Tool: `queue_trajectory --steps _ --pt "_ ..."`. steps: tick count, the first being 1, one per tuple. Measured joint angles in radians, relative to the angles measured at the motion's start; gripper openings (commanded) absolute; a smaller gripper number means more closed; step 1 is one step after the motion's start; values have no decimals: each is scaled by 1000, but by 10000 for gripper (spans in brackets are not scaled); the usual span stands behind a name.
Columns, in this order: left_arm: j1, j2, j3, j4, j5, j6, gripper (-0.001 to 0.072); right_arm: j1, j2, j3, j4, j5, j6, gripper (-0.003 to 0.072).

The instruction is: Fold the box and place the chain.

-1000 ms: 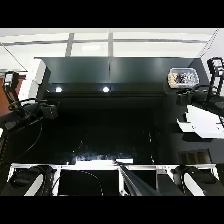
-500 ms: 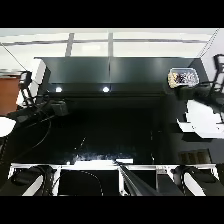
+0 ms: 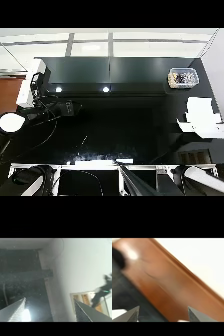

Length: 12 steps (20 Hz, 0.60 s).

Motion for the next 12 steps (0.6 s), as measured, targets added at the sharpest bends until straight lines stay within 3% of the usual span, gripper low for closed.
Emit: queue_trajectory --steps 3,6,8,12 --pt "-2 -2 0 0 21 10 705 -174 -182 174 58 202 -102 720" --pt "-2 -2 0 0 26 15 705 -278 -349 321 266 410 -309 720" --pt "-2 -2 0 0 30 15 704 -306 -434 379 386 515 -421 720" --pt "-2 -2 0 -7 33 15 704 -324 -520 425 490 638 -537 720"
